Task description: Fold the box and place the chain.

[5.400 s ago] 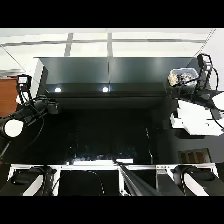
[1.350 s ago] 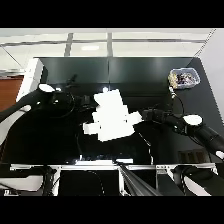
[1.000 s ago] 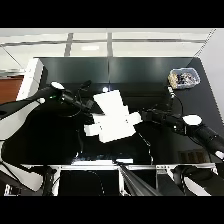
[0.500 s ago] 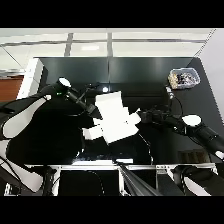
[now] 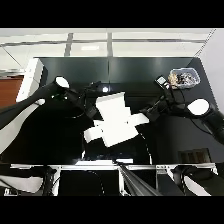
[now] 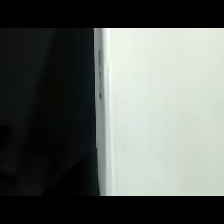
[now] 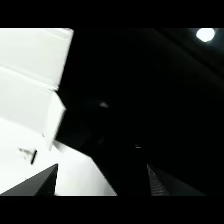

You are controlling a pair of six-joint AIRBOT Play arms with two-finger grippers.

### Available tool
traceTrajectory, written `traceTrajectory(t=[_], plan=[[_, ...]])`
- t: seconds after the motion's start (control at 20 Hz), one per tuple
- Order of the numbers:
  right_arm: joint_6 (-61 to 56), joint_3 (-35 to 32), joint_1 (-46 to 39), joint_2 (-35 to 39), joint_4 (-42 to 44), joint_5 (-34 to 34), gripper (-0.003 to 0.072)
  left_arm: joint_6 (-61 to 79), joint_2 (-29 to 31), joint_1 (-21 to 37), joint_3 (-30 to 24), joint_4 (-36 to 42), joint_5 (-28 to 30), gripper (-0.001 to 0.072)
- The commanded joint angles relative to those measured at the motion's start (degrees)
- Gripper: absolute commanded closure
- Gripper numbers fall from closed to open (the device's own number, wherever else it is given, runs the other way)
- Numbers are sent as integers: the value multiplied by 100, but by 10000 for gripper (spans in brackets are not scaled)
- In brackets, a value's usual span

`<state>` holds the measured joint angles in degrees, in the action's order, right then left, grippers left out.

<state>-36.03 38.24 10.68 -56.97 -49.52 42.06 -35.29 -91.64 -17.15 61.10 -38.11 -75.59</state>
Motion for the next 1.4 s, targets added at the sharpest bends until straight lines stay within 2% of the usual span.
traceTrajectory(t=[0.0, 0.15, 0.25, 0.45, 0.6, 0.95, 1.35], plan=[[-15, 302, -33, 4, -964, 140, 59, 1156, 605, -153, -509, -201, 1211, 681], [-20, 299, -31, 4, -918, 247, 59, 2103, 610, -389, -461, -201, 1287, 682], [-17, 299, -31, 4, -907, 380, 59, 2476, 605, -634, -457, -341, 1622, 682], [402, 256, -26, -7, -901, 671, 59, 2822, 603, -1110, -457, -1314, 2369, 682], [935, 24, 87, -13, -898, 699, 60, 2914, 584, -1231, -457, -1456, 2747, 682], [1493, -636, 807, -59, -896, 619, 58, 2889, 590, -1241, -457, -1644, 2608, 680], [3097, -660, 1196, -621, -118, 564, 59, 2887, 590, -1244, -457, -1692, 2542, 680]])
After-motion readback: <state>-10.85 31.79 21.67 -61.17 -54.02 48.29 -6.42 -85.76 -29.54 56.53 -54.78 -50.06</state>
